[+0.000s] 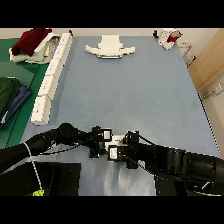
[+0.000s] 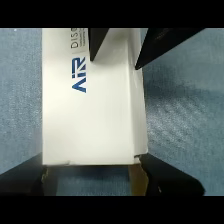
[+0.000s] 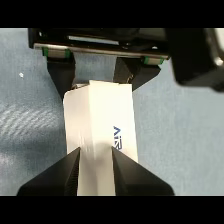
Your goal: Fold the box.
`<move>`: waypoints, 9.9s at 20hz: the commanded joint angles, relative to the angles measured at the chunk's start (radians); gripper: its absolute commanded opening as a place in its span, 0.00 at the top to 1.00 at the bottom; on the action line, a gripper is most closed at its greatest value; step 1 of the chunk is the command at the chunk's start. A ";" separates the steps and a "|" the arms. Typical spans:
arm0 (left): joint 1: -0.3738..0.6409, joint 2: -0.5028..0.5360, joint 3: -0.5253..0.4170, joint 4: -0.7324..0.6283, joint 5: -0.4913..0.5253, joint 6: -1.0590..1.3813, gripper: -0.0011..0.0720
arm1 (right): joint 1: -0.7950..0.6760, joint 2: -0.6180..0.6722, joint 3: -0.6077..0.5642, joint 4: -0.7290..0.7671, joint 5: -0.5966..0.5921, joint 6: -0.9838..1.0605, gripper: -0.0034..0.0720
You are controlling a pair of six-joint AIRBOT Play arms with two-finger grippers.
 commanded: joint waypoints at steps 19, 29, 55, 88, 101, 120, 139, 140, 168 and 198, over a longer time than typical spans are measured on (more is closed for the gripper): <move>0.000 0.000 0.000 0.002 -0.005 0.003 0.29 | 0.007 0.044 0.000 -0.015 0.004 0.013 0.76; 0.000 0.000 0.000 0.002 -0.005 0.003 0.29 | 0.020 0.006 -0.001 0.092 0.014 0.002 0.71; 0.000 0.000 0.000 0.002 -0.005 0.003 0.29 | -0.106 0.203 -0.344 0.113 0.503 0.560 0.95; 0.000 0.000 0.000 0.002 -0.005 0.003 0.29 | -0.157 0.261 -0.098 0.048 -0.005 0.560 0.95; 0.000 0.000 0.000 0.002 -0.005 0.003 0.29 | -0.076 0.239 -0.360 0.103 0.467 0.560 0.93; 0.000 0.000 0.000 0.002 -0.005 0.003 0.29 | -0.076 0.227 -0.392 0.148 0.499 0.563 0.93; 0.000 0.000 0.000 0.002 -0.006 0.003 0.29 | -0.249 0.307 -0.054 -0.022 -0.240 0.536 0.95; 0.000 0.000 0.000 0.002 -0.005 0.003 0.29 | -0.313 0.283 -0.011 -0.018 -0.267 0.476 0.95; 0.000 0.005 0.002 0.000 0.010 -0.005 0.29 | -1.080 -0.444 0.618 0.754 -0.377 -0.615 0.95; 0.764 -0.523 0.627 0.013 0.439 -0.633 0.29 | -1.080 -0.444 0.618 0.753 -0.379 -0.615 0.95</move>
